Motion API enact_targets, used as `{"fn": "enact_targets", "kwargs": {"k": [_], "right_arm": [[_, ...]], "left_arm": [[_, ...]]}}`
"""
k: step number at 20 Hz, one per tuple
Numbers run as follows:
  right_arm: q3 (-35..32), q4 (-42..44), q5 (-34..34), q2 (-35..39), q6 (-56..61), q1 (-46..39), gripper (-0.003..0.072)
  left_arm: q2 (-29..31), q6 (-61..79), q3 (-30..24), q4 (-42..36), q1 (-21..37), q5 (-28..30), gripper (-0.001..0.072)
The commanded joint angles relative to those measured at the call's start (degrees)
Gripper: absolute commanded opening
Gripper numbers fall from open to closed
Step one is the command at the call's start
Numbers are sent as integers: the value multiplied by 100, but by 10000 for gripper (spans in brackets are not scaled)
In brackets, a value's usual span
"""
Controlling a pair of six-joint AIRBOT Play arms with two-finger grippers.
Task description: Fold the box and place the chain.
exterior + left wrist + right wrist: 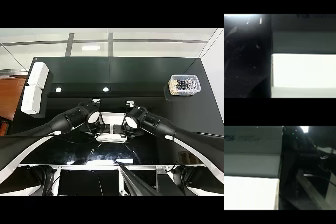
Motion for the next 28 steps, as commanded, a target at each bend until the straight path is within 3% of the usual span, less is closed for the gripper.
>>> {"fn": "enact_targets", "kwargs": {"k": [1, 10, 12, 14, 17, 18, 20, 24, 28], "right_arm": [[7, -15, 114, -4, 20, -4, 268], [280, -195, 354, -11, 15, -2, 265], [280, -188, 251, -39, 17, 13, 185], [280, -72, 87, -39, 13, 13, 25], [280, -61, 33, -39, 15, 11, 29], [280, -63, 33, -39, 15, 9, 35], [282, -81, 72, -37, 17, 7, 399], [284, -566, 431, 164, -433, -4, 404], [284, -1572, 1147, 964, -1045, -4, 404]], "left_arm": [[-4, 2, 2, 2, -2, 2, 32], [-4, 2, 2, 2, -2, 4, 32], [-4, 2, 2, 2, -2, 4, 32], [-4, 2, 2, 2, -2, 2, 32], [-4, 2, 2, 2, -2, 2, 32], [-4, 2, 2, 2, -2, 4, 32], [-4, 2, 2, 4, -2, 4, 32], [-2, 2, 2, 7, 0, 4, 32], [-2, 4, 2, 7, 0, 2, 32]]}}
